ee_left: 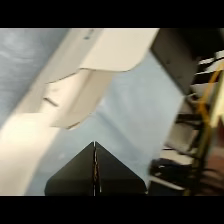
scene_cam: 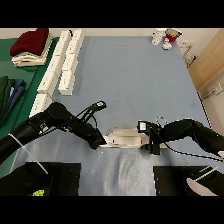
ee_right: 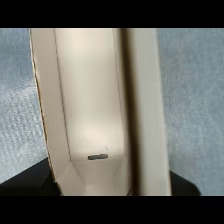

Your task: Fold the box.

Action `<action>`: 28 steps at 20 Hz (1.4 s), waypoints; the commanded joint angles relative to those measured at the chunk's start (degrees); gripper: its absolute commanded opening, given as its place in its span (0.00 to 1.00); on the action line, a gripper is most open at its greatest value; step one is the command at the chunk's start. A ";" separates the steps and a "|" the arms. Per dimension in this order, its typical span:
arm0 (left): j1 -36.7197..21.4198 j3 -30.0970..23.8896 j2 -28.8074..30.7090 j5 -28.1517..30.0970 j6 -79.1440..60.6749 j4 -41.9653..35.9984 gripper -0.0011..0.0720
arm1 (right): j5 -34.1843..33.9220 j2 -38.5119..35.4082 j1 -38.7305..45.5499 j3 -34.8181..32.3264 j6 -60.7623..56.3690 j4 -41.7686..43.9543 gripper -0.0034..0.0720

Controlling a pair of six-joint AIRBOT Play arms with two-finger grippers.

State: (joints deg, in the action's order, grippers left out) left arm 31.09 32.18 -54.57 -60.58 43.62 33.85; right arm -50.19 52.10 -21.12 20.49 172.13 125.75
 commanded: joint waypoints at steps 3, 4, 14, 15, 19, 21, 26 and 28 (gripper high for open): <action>11.41 2.64 -3.89 14.27 10.16 -13.38 0.03 | 0.04 -0.02 0.02 -0.02 0.00 0.02 0.77; 11.30 4.74 -5.66 15.67 11.04 -13.27 0.03 | 0.02 -0.02 0.02 -0.02 0.00 0.02 0.77; 5.84 15.98 -25.05 16.63 18.01 -13.03 0.03 | 0.04 -0.02 0.02 -0.02 0.00 0.02 0.77; 5.84 15.98 -26.49 16.00 18.01 -13.05 0.03 | 0.04 -0.02 0.02 -0.02 0.00 0.02 0.77; 5.84 15.98 -29.18 15.65 17.92 -13.03 0.03 | 0.04 -0.02 0.02 -0.02 0.00 0.02 0.77; 5.84 16.00 -29.16 15.47 17.90 -13.05 0.03 | 0.04 -0.02 0.02 -0.02 0.00 0.02 0.77; 5.01 16.02 -27.39 14.67 12.66 -13.03 0.03 | 0.04 -0.02 0.02 -0.02 0.00 0.02 0.77; 3.72 16.02 -23.12 13.09 9.38 -11.72 0.03 | 0.02 -0.02 0.02 -0.02 0.00 0.02 0.77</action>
